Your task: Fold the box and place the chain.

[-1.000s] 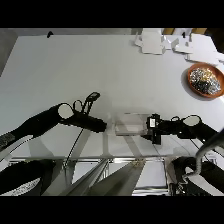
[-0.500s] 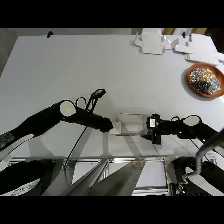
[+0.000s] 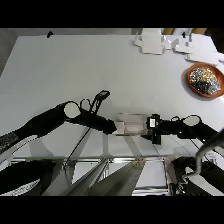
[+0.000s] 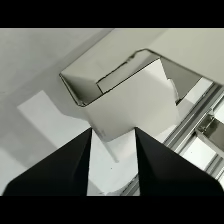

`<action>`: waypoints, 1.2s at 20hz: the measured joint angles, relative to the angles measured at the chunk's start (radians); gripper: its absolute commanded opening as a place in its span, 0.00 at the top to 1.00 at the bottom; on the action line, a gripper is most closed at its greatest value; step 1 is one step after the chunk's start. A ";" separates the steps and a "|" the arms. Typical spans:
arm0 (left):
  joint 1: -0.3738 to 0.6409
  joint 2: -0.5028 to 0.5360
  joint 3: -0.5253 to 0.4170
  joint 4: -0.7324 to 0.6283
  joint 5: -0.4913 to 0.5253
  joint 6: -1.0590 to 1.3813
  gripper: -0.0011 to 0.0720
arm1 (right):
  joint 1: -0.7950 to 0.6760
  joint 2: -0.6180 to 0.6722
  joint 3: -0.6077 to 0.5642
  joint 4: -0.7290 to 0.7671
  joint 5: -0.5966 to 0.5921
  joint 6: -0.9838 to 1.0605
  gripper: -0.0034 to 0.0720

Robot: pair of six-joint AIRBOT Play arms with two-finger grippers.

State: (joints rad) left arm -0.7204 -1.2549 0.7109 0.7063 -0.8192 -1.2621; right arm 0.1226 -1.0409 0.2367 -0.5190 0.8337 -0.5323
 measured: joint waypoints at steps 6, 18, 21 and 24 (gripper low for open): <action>-0.021 -0.008 0.024 0.045 0.027 -0.069 0.50 | 0.000 0.000 0.000 0.000 0.000 0.000 0.21; -0.127 -0.106 0.151 0.262 0.016 -0.382 0.50 | 0.000 0.000 0.000 0.000 0.000 0.000 0.21; -0.154 -0.142 0.193 0.333 -0.012 -0.499 0.52 | 0.000 0.000 0.000 0.000 0.000 0.000 0.21; -0.179 -0.182 0.242 0.417 -0.061 -0.641 0.53 | 0.000 0.000 0.000 0.000 0.000 0.000 0.21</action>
